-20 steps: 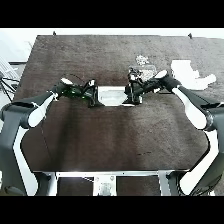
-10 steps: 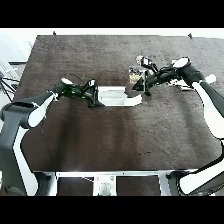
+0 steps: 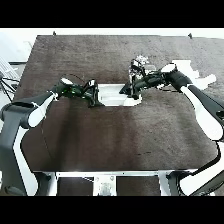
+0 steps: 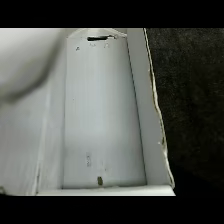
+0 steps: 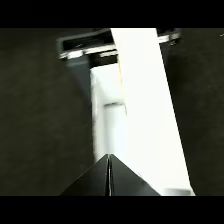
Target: Fold the box and place the chain.
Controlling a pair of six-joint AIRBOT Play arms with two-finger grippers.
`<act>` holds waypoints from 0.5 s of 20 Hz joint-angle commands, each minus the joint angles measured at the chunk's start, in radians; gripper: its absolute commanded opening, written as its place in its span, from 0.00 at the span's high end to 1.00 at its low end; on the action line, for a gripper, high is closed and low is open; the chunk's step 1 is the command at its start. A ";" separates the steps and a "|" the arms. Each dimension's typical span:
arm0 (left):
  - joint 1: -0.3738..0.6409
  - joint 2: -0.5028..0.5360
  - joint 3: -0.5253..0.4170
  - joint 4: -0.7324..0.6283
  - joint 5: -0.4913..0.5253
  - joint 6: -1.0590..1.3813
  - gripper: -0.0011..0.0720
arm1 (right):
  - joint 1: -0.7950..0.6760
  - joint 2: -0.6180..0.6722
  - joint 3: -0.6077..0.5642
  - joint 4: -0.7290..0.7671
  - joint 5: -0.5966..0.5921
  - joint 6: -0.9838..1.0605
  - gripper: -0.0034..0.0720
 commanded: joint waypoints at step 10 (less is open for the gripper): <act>0.001 -0.001 0.001 0.000 -0.001 0.000 0.26 | 0.021 -0.057 0.011 0.105 -0.370 -0.002 0.93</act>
